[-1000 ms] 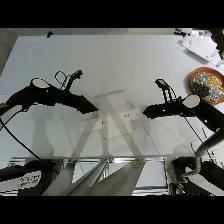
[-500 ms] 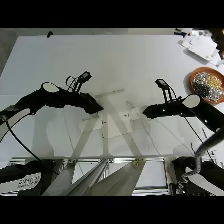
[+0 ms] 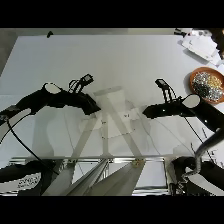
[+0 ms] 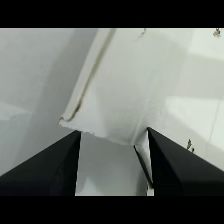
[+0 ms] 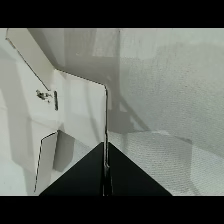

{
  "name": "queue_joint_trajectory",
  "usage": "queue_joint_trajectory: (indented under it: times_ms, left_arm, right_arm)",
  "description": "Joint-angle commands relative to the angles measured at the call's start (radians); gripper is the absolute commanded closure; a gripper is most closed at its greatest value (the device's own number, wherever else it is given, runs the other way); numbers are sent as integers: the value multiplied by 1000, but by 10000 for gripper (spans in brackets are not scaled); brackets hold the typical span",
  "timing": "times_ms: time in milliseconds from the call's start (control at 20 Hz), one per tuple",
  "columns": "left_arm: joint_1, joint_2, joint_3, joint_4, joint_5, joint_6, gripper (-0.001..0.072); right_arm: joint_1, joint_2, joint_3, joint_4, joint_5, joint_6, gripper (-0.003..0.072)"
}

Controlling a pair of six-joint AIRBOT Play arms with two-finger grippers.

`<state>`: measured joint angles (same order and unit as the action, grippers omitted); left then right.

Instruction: Fold the box and place the chain.

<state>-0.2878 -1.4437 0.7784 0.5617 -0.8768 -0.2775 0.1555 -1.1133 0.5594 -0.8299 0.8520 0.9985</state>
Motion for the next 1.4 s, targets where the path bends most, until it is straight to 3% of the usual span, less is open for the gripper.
queue_joint_trajectory:
  times_ms: [0,150,400,550,650,750,1100,1150,1300,1350]
  left_arm:
    - [-1,-21,0,-116,-69,124,272]
    - [-1,-58,0,-249,-144,231,271]
    - [-1,-143,0,-290,-219,261,274]
    - [-2,-161,0,-314,-212,282,437]
    - [-1,-161,0,-329,-208,308,486]
    - [-1,-159,0,-328,-207,348,707]
    - [-1,-71,0,-228,-127,367,704]
    - [-1,-48,0,-203,-121,380,704]
    - [-7,11,0,-169,-121,456,702]
    - [-14,22,0,-167,-121,490,703]
  right_arm:
    - [1,1,0,0,0,0,673]
    - [1,1,0,0,2,0,673]
    - [1,1,0,0,1,0,673]
    - [1,1,0,0,1,0,673]
    - [1,1,0,0,1,0,673]
    - [1,1,0,0,2,0,673]
    - [1,1,0,-1,9,-2,672]
    - [1,1,0,-1,15,-4,652]
    - [1,15,0,-3,35,-4,291]
    - [1,32,3,-10,51,-4,260]
